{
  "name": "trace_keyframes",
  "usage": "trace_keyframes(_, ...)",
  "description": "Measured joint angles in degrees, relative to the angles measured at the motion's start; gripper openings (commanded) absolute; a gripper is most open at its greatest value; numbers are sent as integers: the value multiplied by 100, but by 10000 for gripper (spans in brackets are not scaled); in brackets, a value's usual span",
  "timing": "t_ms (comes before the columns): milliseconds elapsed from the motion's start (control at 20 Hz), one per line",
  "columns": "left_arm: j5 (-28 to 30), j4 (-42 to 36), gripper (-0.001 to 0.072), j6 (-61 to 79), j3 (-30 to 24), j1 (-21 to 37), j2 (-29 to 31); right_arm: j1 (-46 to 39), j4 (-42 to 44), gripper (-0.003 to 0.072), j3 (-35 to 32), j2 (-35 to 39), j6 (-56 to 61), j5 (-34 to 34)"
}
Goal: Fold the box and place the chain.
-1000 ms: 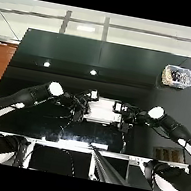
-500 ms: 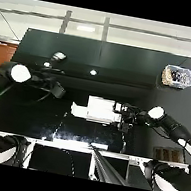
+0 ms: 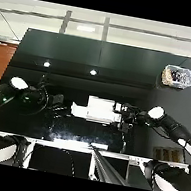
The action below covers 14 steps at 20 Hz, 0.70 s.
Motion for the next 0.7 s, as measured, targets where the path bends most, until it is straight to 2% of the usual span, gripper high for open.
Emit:
trace_keyframes(250,-63,-979,24,728,-96,-201,-737,0,0,234,0,0,0,2)
trace_keyframes(450,-55,-1268,32,1060,68,-501,-970,0,0,235,0,0,0,4)
trace_keyframes(550,-146,-1329,156,1228,184,-592,-1014,0,0,234,0,0,0,4)
trace_keyframes(600,-184,-1344,244,1314,240,-616,-1025,0,-2,234,0,0,0,2)
trace_keyframes(650,-256,-1353,342,1401,299,-636,-1032,0,0,234,0,0,0,4)
trace_keyframes(700,-313,-1360,490,1493,356,-649,-1043,0,0,234,0,0,0,4)
